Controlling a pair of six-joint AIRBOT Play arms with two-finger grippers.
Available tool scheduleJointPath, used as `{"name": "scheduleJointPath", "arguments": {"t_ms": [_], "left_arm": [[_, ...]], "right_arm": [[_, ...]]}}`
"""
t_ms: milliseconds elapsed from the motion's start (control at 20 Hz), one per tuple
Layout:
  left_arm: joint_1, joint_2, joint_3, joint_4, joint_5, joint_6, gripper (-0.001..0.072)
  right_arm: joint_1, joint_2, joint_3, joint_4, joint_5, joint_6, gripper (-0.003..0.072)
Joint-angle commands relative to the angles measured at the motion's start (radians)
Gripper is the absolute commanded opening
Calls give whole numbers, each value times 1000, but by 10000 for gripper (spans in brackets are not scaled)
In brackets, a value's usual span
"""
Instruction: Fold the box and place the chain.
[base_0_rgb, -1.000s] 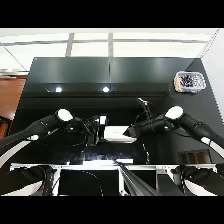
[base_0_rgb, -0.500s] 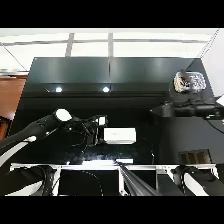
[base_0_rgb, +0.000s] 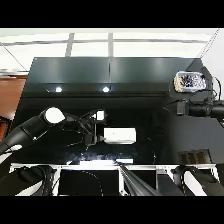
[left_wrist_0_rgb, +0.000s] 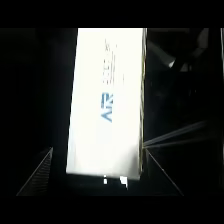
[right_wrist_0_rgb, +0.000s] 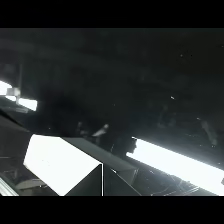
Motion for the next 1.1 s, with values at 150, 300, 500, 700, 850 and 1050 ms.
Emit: {"name": "scheduleJointPath", "arguments": {"t_ms": [150,300,500,700,850,1050], "left_arm": [[-124,-109,139,8,73,-132,708],[-159,-236,222,7,58,-146,708],[-169,-337,279,7,-43,-240,708],[-169,-348,278,8,-51,-240,708],[-175,-348,278,8,-56,-240,708],[-207,-349,278,26,-43,-238,708]], "right_arm": [[-7,2,-2,-8,-11,-3,8],[-7,2,-2,-8,-8,-3,8],[-7,2,-2,-8,-5,-11,8],[-7,2,-2,-8,-6,-28,8],[-7,2,-2,-8,-13,-29,8],[-7,3,-2,-8,-13,-35,8]]}}
